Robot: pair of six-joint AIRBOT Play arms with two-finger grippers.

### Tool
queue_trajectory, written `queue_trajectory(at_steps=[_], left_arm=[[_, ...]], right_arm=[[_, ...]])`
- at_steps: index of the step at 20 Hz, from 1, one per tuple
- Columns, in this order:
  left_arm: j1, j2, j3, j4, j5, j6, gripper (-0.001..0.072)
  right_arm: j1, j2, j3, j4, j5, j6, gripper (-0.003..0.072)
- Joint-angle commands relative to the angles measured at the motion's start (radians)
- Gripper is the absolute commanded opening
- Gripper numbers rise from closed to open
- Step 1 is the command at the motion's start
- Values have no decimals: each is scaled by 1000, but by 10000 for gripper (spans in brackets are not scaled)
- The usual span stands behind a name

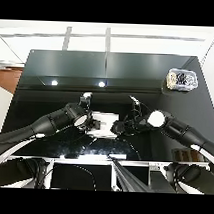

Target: Fold the box and place the chain.

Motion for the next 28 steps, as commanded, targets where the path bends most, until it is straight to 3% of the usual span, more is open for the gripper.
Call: queue_trajectory(at_steps=[1,7,12,18,22,23,28], left_arm=[[0,0,1,0,1,0,31],[0,0,1,0,0,0,31],[0,0,1,0,1,0,31],[0,0,1,0,1,0,31],[0,0,1,0,1,0,31],[0,0,1,0,1,0,31],[0,0,1,0,0,0,31]], right_arm=[[19,0,2,-35,3,37,394],[22,0,3,-95,-22,116,361],[93,-10,74,-330,-11,308,361],[190,-107,211,-588,140,564,360],[238,-149,251,-650,174,696,359],[246,-156,259,-660,176,708,303],[252,-196,298,-689,206,786,303]])
